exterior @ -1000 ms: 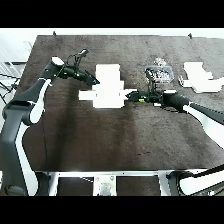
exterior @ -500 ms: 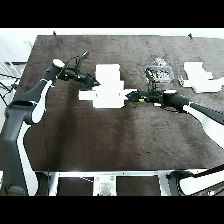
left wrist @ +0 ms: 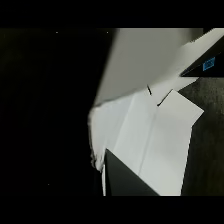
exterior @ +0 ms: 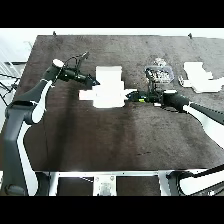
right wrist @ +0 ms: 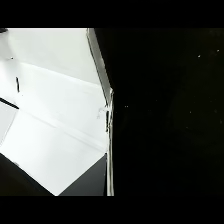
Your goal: Fold the box and place the chain.
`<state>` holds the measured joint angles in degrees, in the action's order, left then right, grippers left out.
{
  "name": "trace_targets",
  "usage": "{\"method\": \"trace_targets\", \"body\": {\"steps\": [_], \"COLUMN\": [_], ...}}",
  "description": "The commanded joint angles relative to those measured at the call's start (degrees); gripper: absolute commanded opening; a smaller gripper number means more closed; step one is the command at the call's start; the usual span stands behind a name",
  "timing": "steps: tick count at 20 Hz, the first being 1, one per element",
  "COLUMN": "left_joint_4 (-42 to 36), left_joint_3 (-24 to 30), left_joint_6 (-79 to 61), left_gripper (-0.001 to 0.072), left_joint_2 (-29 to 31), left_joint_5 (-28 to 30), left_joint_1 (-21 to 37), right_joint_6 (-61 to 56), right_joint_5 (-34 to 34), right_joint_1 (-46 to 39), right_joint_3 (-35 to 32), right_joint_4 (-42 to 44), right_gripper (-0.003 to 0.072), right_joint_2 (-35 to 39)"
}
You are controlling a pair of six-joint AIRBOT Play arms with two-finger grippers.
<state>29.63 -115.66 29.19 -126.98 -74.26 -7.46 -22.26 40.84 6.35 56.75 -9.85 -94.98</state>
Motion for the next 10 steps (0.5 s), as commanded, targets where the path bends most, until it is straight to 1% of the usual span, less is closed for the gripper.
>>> {"method": "trace_targets", "body": {"steps": [1, 2, 6, 10], "left_joint_4": [-0.1, -0.1, -0.5, -0.8], "left_joint_3": [0.0, 0.0, 0.0, 0.0], "left_joint_6": [-3.3, -5.0, -17.6, -23.9], "left_gripper": [0.0021, 0.0020, 0.0017, 0.0013], "left_joint_2": [0.0, 0.0, 0.0, 0.0], "left_joint_5": [-1.0, -1.8, -4.8, -6.8], "left_joint_1": [0.0, 0.0, 0.0, 0.0], "right_joint_6": [0.0, 0.0, 0.0, 0.0], "right_joint_5": [0.1, 0.1, 1.1, 3.2], "right_joint_1": [0.1, 0.0, -2.0, -8.6], "right_joint_3": [0.0, 0.0, 0.0, 0.0], "right_joint_4": [0.0, 0.0, 0.5, 1.8], "right_gripper": [0.0159, 0.0215, 0.0215, 0.0214], "right_joint_2": [0.0, 0.0, 1.8, 7.2]}}
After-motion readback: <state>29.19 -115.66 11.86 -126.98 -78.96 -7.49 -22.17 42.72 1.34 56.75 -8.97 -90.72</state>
